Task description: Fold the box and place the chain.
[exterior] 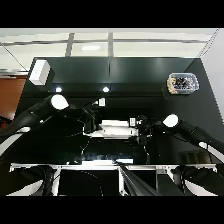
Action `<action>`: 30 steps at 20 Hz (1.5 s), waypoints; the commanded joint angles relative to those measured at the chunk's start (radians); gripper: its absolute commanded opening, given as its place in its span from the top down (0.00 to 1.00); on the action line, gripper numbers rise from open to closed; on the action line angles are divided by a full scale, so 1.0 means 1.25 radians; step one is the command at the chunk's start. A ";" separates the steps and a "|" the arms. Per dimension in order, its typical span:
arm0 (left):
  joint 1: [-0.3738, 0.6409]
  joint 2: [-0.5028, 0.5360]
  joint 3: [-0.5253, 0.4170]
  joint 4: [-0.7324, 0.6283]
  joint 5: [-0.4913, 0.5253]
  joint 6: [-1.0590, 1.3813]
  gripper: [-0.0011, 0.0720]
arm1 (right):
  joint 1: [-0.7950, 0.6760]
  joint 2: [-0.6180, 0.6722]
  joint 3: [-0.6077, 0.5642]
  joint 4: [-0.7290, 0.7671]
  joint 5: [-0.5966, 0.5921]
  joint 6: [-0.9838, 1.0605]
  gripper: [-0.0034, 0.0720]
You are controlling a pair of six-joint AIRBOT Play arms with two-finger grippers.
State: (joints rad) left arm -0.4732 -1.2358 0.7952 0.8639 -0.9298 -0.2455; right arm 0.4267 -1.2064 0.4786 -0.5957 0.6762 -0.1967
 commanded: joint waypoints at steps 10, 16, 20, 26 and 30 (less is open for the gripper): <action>-0.019 0.070 -0.045 -0.307 -0.224 -0.313 0.95 | -0.001 0.000 0.001 0.000 0.000 0.000 0.63; -0.040 0.045 -0.045 -0.332 0.280 -0.311 0.95 | -0.001 0.000 0.001 0.000 0.000 0.000 0.63; -0.040 -0.058 -0.045 -0.294 0.271 -0.313 0.95 | -0.001 0.000 0.001 0.000 0.000 0.000 0.63; -0.041 -0.136 -0.043 -0.294 0.186 -0.312 0.95 | -0.001 0.000 0.001 0.000 0.000 0.000 0.63; -0.038 -0.119 -0.010 -0.247 0.155 -0.316 0.95 | -0.001 0.000 0.001 0.000 0.000 0.000 0.63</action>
State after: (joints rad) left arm -0.5217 -1.3880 0.7574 0.5106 -0.6968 -0.6357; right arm 0.4267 -1.2064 0.4786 -0.5957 0.6762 -0.1967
